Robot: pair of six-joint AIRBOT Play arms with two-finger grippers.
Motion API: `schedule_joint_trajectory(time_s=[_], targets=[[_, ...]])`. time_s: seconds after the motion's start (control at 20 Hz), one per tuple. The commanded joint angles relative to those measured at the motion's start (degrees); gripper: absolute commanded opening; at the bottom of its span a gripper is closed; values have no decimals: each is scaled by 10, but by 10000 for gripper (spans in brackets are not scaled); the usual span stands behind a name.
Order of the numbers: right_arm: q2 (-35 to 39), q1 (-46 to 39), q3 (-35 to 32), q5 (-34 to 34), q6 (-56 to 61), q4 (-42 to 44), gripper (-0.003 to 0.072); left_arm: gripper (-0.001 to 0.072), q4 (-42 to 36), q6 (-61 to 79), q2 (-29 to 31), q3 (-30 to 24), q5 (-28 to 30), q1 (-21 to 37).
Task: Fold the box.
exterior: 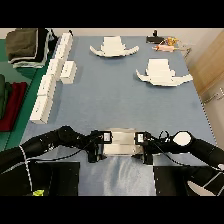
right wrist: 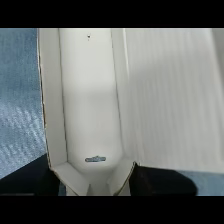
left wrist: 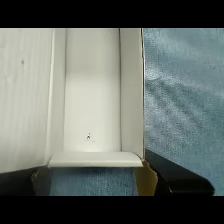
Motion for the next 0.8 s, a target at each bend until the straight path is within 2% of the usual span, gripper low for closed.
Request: schedule_joint_trajectory(time_s=[0.0,0.3,0.35,0.4,0.75], targets=[[0,0,0,0,0,0,437,697,-16,2,-1,0,0,0],[0,0,0,0,0,0,437,682,-21,3,-1,0,2,0],[0,0,0,0,0,0,437,556,-20,6,-5,0,3,0],[0,0,0,0,0,0,437,523,-20,14,-10,0,0,0],[0,0,0,0,0,0,436,523,-20,17,-19,1,-7,0]])
